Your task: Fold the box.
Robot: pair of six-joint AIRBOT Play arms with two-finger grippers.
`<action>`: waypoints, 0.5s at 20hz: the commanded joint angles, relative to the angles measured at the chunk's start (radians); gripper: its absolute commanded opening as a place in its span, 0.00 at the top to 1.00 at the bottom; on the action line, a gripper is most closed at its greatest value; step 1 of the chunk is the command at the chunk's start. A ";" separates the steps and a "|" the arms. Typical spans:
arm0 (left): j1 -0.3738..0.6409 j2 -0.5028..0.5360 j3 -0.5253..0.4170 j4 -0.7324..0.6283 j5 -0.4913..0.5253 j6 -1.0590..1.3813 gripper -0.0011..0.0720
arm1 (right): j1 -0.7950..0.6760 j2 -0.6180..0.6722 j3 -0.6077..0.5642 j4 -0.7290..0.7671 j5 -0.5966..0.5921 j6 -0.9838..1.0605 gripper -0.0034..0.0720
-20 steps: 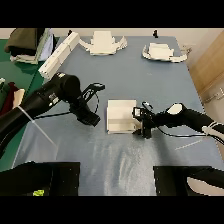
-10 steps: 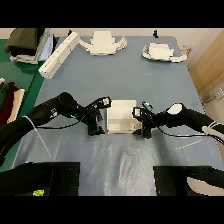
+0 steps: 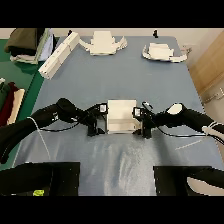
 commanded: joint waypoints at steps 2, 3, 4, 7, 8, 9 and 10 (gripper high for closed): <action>-0.001 -0.025 -0.007 -0.071 0.025 0.079 0.03 | 0.000 0.000 0.000 0.000 0.000 0.000 0.28; -0.006 -0.026 -0.007 -0.073 0.028 0.079 0.03 | 0.000 0.000 0.000 0.000 0.000 0.001 0.28; -0.006 -0.029 -0.007 -0.075 0.028 0.079 0.03 | 0.000 0.000 0.000 0.000 0.000 0.000 0.28; -0.018 -0.040 -0.007 -0.090 0.036 0.079 0.03 | 0.000 0.000 0.000 0.000 0.000 0.000 0.28; -0.026 -0.040 -0.007 -0.100 0.041 0.078 0.03 | 0.000 0.000 0.000 0.000 0.000 0.000 0.28; -0.033 -0.040 -0.007 -0.108 0.042 0.078 0.03 | 0.000 0.000 0.000 0.000 0.000 0.000 0.28; -0.039 -0.040 -0.007 -0.117 0.042 0.078 0.03 | 0.000 0.000 0.000 0.000 0.000 0.000 0.28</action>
